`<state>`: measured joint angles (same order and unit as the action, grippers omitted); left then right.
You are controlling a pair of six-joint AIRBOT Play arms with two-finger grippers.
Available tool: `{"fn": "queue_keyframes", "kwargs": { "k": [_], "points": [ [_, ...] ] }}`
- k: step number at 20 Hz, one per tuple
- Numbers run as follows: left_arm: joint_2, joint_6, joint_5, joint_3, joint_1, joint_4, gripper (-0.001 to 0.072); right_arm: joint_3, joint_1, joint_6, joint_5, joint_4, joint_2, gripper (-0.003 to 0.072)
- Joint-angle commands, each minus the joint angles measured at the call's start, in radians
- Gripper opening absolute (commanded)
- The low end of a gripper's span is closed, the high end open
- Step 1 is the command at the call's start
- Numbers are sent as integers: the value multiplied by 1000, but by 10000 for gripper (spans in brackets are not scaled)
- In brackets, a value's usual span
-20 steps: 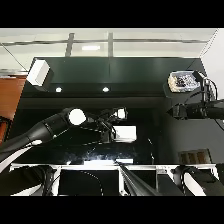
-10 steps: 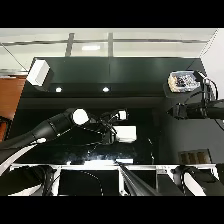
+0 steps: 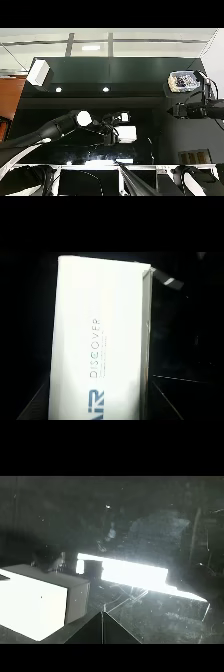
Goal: Fold the box and place the chain.
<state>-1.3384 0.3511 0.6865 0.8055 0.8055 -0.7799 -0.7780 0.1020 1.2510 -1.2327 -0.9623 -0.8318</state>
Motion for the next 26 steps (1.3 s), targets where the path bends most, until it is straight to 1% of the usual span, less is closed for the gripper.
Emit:
{"fn": "queue_keyframes", "kwargs": {
  "k": [1,4,6,7,8,9,10,12,14,16,18,19,21,22,23,24,25,26],
  "points": [
    [-40,-5,-119,0,43,-17,709,0,0,15,23,0,0,13],
    [-78,-5,-174,0,85,-36,709,0,0,18,23,0,0,13],
    [-79,-3,-167,0,98,-79,706,0,0,18,23,0,0,13],
    [-76,-2,-146,0,99,-111,644,0,0,19,23,1,0,13],
    [-66,11,-122,1,97,-141,454,0,0,23,23,0,0,13],
    [-47,83,-105,1,89,-191,350,0,0,26,22,1,0,13],
    [-23,181,-86,1,71,-240,350,0,0,29,21,1,0,13],
    [40,365,6,-1,-2,-380,350,0,0,34,22,1,0,13],
    [105,484,144,-1,-128,-502,350,0,0,36,21,1,0,13],
    [165,538,289,-1,-313,-575,350,0,0,36,22,1,0,13],
    [214,551,401,-1,-553,-583,350,0,0,36,23,1,0,13],
    [231,551,432,-2,-691,-583,350,0,0,36,23,1,0,13],
    [240,551,441,-2,-955,-562,350,0,0,36,26,1,0,13],
    [238,550,416,-1,-1071,-533,351,0,0,36,28,1,0,13],
    [238,545,365,3,-1178,-463,354,0,0,36,29,1,0,13],
    [238,523,287,7,-1266,-381,354,0,0,36,29,8,0,13],
    [235,484,213,10,-1320,-335,354,0,0,36,30,16,0,13],
    [218,482,167,29,-1353,-337,354,0,0,36,34,18,0,13]
  ]
}}
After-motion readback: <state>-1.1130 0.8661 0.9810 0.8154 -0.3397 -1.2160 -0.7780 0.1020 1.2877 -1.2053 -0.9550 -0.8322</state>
